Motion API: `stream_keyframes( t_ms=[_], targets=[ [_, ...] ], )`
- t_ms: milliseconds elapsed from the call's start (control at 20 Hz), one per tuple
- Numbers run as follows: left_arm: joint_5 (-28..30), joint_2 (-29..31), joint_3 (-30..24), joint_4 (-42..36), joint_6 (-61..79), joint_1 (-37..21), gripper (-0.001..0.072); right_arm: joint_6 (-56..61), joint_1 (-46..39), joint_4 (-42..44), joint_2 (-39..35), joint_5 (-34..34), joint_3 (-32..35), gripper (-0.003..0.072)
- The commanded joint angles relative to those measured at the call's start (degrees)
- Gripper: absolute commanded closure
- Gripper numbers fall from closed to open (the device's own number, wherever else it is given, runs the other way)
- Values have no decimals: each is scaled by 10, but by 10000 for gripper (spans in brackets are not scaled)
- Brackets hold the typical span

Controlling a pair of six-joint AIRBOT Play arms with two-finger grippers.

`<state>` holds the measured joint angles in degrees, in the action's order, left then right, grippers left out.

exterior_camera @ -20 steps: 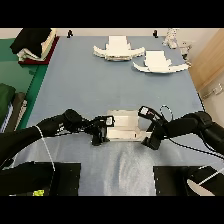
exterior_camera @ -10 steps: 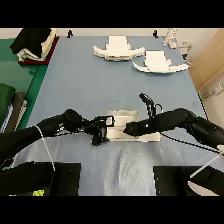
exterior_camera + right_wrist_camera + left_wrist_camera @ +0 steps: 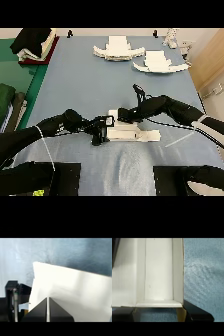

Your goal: Fold the box.

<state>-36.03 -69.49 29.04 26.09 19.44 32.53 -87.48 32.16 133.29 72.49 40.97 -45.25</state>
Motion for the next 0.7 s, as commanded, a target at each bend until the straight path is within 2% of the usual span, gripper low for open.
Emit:
stream_keyframes(
  t_ms=[0, 400, 650],
  targets=[
    [0, 0, 0, 0, 0, 0, 212, 1, -2, -2, 49, 2, -7, 651],
    [0, 0, 0, 0, 0, 0, 213, -12, -2, -2, 48, 1, -8, 651],
    [0, 0, 0, 0, 0, 0, 212, -44, -4, -25, -20, 11, -8, 650]
  ],
)
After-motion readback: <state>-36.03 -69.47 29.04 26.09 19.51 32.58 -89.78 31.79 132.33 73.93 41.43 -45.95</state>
